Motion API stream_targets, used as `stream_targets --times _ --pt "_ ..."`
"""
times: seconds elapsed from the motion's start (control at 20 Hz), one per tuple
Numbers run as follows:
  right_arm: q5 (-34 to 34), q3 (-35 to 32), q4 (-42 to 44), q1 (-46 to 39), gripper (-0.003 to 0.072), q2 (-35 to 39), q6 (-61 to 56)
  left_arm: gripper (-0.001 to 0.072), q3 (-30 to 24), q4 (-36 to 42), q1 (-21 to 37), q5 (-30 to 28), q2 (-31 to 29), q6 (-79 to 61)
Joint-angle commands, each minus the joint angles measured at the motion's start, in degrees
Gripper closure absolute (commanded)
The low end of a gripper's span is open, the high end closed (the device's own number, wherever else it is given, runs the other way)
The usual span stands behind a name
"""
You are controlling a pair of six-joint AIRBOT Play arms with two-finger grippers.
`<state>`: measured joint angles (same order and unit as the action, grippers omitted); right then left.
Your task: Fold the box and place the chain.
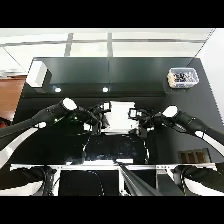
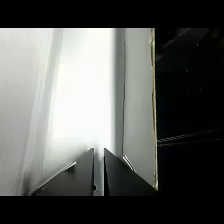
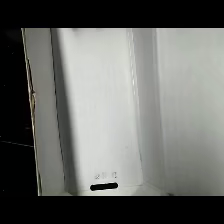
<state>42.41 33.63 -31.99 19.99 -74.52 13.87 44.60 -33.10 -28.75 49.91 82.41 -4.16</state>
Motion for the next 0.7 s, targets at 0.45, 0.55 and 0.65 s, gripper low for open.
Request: stream_targets --times 0.45,0.55,0.65 --pt "-0.07 0.04 0.02 0.02 0.0562 -0.02 0.00 0.0687 -0.70 -53.88 15.19 8.41 -19.63 82.49" --pt "-0.07 0.04 0.02 0.02 0.0562 -0.04 0.00 0.0684 -2.43 -56.02 21.97 9.97 -19.54 99.95" --pt "-0.07 0.04 0.00 0.02 0.0562 -0.04 0.00 0.0684 -4.28 -38.25 28.74 14.36 -16.79 93.39"
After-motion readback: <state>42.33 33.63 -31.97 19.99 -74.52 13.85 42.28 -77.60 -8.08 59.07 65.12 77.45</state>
